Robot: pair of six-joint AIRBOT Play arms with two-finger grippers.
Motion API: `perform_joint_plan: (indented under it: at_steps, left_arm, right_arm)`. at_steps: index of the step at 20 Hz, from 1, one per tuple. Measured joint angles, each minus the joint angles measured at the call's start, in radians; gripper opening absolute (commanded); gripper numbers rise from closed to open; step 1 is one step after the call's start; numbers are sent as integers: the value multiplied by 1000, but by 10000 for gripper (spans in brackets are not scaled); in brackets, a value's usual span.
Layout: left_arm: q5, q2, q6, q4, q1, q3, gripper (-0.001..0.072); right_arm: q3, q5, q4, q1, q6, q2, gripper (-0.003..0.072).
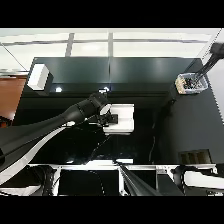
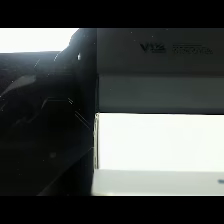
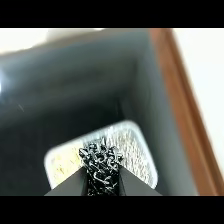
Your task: Fold the box and place the chain.
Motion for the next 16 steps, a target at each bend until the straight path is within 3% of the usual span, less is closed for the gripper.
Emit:
perform_joint_plan:
  at_steps: [10, 16]
  left_arm:
    - [0, 0, 0, 0, 0, 0, 28]
    - [1, 0, 0, 0, 0, 0, 28]
  right_arm:
    - [-24, 192, 283, 68, -90, 385, 7]
    - [-101, 359, 500, 144, -190, 484, 7]
